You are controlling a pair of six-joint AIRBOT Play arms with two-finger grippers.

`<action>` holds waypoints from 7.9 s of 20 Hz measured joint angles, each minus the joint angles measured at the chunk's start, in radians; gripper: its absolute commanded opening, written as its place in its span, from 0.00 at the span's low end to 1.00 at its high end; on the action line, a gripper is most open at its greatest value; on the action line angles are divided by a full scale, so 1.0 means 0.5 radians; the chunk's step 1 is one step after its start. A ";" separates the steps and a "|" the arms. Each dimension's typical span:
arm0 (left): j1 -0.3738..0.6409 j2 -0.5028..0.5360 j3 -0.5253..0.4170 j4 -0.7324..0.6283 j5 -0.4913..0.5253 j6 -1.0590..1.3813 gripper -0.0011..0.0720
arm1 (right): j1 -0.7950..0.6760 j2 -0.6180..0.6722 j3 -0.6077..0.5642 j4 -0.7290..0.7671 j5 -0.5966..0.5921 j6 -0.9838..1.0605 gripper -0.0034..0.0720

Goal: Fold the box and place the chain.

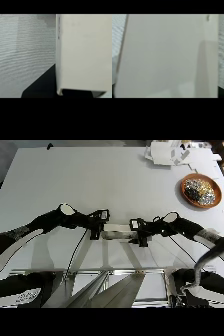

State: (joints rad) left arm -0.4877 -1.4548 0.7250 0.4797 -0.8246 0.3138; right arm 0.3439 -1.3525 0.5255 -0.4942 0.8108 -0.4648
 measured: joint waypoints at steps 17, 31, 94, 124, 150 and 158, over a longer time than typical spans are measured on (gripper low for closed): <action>0.004 0.137 -0.001 0.037 0.003 -0.034 0.81 | 0.000 -0.001 0.000 -0.007 -0.037 -0.014 0.40; 0.072 1.110 -0.001 1.032 -0.217 -1.203 0.02 | 0.000 -0.001 0.001 -0.011 -0.031 -0.014 0.40; -0.024 0.323 -0.073 0.802 -0.038 -0.443 0.55 | -0.001 -0.002 0.002 -0.011 -0.030 -0.014 0.40; -0.232 0.230 -0.074 0.538 0.183 -0.366 0.30 | -0.001 -0.002 0.002 -0.011 -0.027 -0.014 0.40; 0.238 0.923 -0.073 1.067 -0.458 -2.416 0.02 | -0.001 -0.002 0.002 -0.012 -0.029 -0.014 0.40; 0.591 0.861 -0.242 1.253 -0.479 -3.257 0.02 | -0.001 -0.002 0.002 -0.011 -0.030 -0.014 0.40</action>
State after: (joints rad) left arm -0.1925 -1.0241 0.6041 1.1061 -1.0641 -1.3148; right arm 0.3435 -1.3533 0.5262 -0.4999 0.7959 -0.4721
